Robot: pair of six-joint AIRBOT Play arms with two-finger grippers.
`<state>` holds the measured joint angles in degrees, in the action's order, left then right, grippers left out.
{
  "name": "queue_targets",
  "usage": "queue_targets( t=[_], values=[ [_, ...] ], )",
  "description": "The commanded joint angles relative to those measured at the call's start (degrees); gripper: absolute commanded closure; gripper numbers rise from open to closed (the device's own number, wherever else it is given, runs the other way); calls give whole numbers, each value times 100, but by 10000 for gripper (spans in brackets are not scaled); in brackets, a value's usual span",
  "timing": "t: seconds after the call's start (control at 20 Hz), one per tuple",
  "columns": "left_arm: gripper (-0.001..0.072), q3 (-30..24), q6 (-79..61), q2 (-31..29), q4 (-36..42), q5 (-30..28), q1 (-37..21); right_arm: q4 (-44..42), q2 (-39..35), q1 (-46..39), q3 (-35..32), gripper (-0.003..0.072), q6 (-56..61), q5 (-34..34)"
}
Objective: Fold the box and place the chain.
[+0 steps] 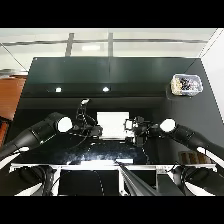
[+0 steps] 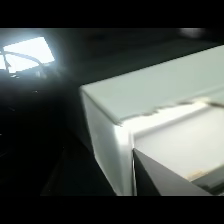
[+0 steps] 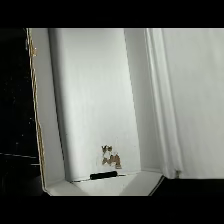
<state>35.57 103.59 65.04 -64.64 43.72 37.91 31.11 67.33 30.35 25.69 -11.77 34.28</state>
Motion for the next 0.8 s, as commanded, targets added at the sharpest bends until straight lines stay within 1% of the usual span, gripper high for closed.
queue_targets(
  t=[0.0, 0.15, 0.3, 0.45, 0.55, 0.6, 0.65, 0.7, 0.75],
  values=[
    [227, 31, 415, 63, -330, -42, 7, 0, 2, 7, 0, 342, 2, 2],
    [227, 105, 492, 68, -385, 17, 33, -2, 2, 7, 0, 342, 2, 2],
    [227, 275, 680, 138, -516, -4, 299, 0, 2, 7, 0, 342, 2, 4],
    [228, 527, 1668, 317, -1451, 68, 723, 0, 2, 7, 0, 342, 2, 4],
    [231, 697, 2146, 518, -1886, 295, 944, -2, 2, 7, 0, 342, 2, 2],
    [320, 769, 2280, 616, -2022, 382, 1045, 0, 2, 7, 0, 342, 2, 2],
    [427, 813, 2291, 675, -2072, 417, 1128, 0, 2, 7, 0, 342, 2, 2],
    [445, 839, 2326, 702, -2083, 411, 1182, 0, 2, 7, 0, 341, 2, 2],
    [446, 868, 2468, 710, -2092, 442, 1189, 0, 2, 7, 0, 342, 2, 2]
  ],
)
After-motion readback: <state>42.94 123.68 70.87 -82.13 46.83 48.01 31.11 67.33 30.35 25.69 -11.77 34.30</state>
